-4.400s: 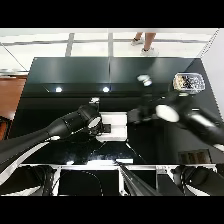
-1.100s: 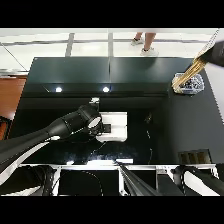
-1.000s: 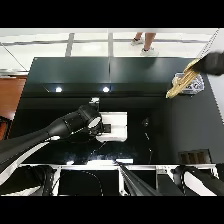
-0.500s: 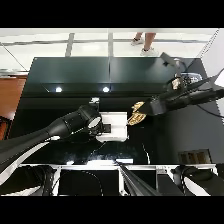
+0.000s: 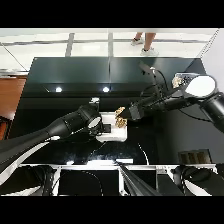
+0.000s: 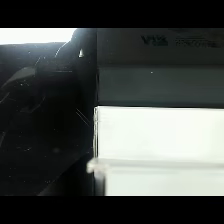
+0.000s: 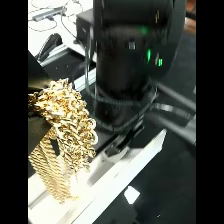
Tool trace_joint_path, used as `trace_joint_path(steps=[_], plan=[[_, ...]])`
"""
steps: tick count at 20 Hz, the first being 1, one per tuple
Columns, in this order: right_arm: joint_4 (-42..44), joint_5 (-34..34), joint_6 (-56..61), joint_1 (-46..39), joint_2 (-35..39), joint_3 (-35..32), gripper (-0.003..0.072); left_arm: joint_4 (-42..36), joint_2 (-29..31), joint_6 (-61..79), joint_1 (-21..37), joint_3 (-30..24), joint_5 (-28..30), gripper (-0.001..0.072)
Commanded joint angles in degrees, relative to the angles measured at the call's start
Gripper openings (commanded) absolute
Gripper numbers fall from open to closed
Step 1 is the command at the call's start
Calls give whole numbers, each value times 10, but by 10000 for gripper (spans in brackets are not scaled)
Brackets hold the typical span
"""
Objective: Fold the box and place the chain.
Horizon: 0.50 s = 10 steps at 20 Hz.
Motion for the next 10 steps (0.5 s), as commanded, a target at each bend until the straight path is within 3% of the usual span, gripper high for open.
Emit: trace_joint_path(steps=[1, 5, 8, 9, 10], plan=[[-27, -32, 8, 19, -23, -34, 9, 0, 0, 0, 1, 0, 0, 21], [-57, -97, 9, 42, -58, -72, 12, 0, 0, 0, 1, 0, 0, 22], [-57, -108, 18, 59, -76, -73, 14, 0, 0, 0, 1, 0, 0, 22], [-61, -108, 21, 62, -78, -73, 57, 0, 0, 0, 1, 0, 0, 22], [-61, -103, 21, 61, -77, -72, 283, 0, 0, 0, 1, 0, 1, 22]])
